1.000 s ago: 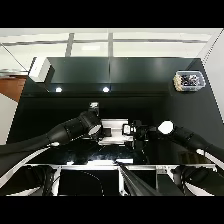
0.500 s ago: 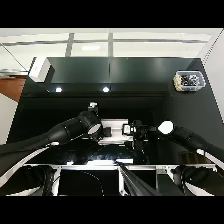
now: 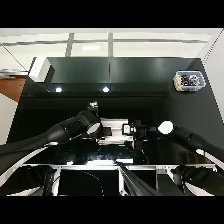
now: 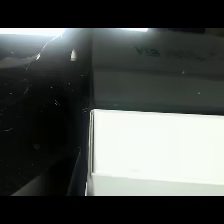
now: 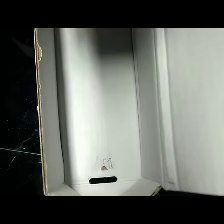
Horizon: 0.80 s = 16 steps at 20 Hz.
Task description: Fold the box and place the chain.
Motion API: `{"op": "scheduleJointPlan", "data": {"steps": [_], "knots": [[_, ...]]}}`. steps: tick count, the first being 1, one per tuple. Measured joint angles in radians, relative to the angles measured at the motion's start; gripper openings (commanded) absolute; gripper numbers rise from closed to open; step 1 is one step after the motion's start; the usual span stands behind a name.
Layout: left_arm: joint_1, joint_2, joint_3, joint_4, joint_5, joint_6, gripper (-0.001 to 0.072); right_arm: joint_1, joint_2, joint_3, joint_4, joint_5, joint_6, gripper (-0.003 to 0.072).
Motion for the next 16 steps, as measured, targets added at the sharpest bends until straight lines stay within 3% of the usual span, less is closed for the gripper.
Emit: {"op": "scheduleJointPlan", "data": {"steps": [1,2,4,6,7,9,10,11,15,16], "knots": [[0.0,0.0,0.0,0.0,-0.001,0.0,0.0387,0.0,0.0,0.0,0.0,0.0,0.0,0.0464],[0.0,0.0,0.0,0.0,-0.005,0.0,0.0526,0.0,0.0,0.0,0.0,0.001,0.0,0.0465],[0.0,0.0,0.0,0.002,-0.007,0.004,0.0529,0.0,0.0,0.0,0.0,0.001,0.0,0.0465],[0.0,0.0,0.0,0.002,-0.008,0.016,0.0456,0.0,0.0,0.0,0.0,0.001,0.0,0.0464],[0.0,0.0,0.0,0.003,-0.007,0.019,0.0386,0.0,0.0,0.0,0.0,0.002,0.0,0.0465],[0.0,0.0,0.0,0.002,-0.008,0.027,0.0212,0.0,0.0,0.0,-0.001,0.002,0.0,0.0465],[0.0,0.0,0.0,-0.002,-0.008,0.027,0.0076,0.0,0.0,0.0,-0.001,0.002,0.0,0.0464],[0.0,0.0,-0.001,-0.008,-0.014,0.029,0.0029,0.0,0.0,0.0,-0.001,0.002,0.0,0.0465],[0.0,0.0,-0.001,-0.026,-0.014,0.036,0.0029,0.0,0.0,0.0,-0.001,0.003,0.0,0.0467],[0.0,0.0,-0.001,-0.028,-0.013,0.038,0.0028,0.0,0.0,0.0,-0.001,0.002,0.0,0.0561]]}}
